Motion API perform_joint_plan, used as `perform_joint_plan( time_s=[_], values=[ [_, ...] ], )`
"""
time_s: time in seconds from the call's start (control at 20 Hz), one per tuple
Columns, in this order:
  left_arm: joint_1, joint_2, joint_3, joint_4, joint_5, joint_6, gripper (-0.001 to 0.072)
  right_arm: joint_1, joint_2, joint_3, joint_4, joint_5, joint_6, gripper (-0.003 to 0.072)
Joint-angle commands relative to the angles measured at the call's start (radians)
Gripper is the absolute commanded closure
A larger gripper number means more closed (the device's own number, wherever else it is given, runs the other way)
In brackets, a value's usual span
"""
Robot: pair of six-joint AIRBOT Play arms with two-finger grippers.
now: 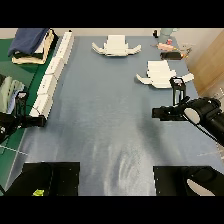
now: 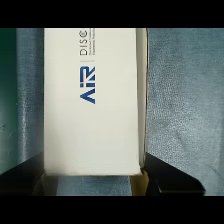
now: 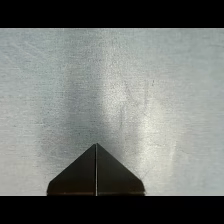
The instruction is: Fold the box.
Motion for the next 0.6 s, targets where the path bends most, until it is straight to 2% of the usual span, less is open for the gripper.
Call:
perform_joint_plan(
  time_s=[0.0, 0.05, 0.1, 0.15, 0.35, 0.55],
  values=[
    [-0.001, -0.001, -0.001, 0.0, 0.003, 0.001, 0.023, -0.001, 0.0, -0.001, 0.003, 0.0, 0.0, 0.0684],
    [-0.001, -0.001, -0.001, 0.0, 0.003, 0.001, 0.0211, -0.001, 0.0, -0.001, 0.003, 0.0, 0.0, 0.0684],
    [-0.001, -0.001, -0.001, 0.0, 0.003, 0.0, 0.0087, -0.001, 0.0, -0.001, 0.003, 0.0, 0.0, 0.0683],
    [-0.001, -0.001, -0.001, 0.0, 0.003, -0.003, 0.0037, -0.001, 0.0, -0.001, 0.003, 0.0, 0.0, 0.0683],
    [0.0, 0.002, 0.0, 0.012, 0.0, -0.003, 0.0033, -0.001, 0.0, -0.001, 0.004, 0.001, 0.0, 0.0683],
    [0.0, 0.055, 0.007, 0.203, -0.121, -0.144, 0.0031, -0.001, 0.0, -0.001, 0.003, 0.0, 0.0, 0.0684]
  ],
)
